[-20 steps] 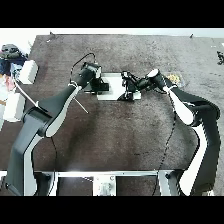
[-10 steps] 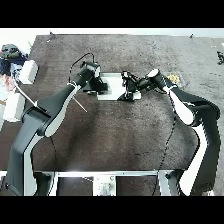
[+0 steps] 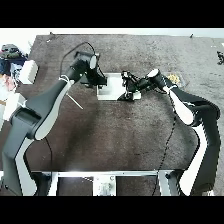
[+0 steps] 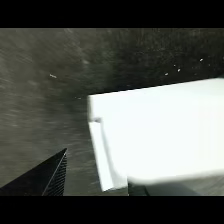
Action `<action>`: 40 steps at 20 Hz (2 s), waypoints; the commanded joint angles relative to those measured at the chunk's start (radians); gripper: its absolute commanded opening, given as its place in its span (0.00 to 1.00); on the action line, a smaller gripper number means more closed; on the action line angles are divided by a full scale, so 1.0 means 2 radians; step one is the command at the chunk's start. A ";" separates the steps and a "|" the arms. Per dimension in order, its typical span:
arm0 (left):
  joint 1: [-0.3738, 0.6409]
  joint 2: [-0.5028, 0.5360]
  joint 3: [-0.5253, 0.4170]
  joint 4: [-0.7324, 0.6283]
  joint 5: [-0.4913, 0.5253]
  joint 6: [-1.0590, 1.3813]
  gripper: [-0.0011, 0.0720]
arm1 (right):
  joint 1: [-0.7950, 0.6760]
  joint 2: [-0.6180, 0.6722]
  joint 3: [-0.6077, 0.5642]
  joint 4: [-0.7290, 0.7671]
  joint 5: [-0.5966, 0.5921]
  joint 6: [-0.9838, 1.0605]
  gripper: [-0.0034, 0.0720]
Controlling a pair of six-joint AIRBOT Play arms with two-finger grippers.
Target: Fold the box and place the chain.
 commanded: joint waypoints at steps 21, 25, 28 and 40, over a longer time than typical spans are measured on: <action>0.191 0.053 -0.126 -0.529 0.091 0.761 0.61 | 0.000 0.000 0.000 0.000 0.000 0.000 0.64; 0.224 -0.001 -0.161 -0.619 -0.001 0.916 0.61 | 0.000 0.000 0.000 0.000 0.000 0.000 0.64; 0.221 -0.038 -0.162 -0.581 0.006 0.999 1.00 | 0.000 0.000 0.000 0.000 0.000 0.000 0.64; 0.211 -0.076 -0.172 -0.601 -0.001 1.136 1.00 | 0.001 0.000 0.000 0.000 0.000 0.000 0.64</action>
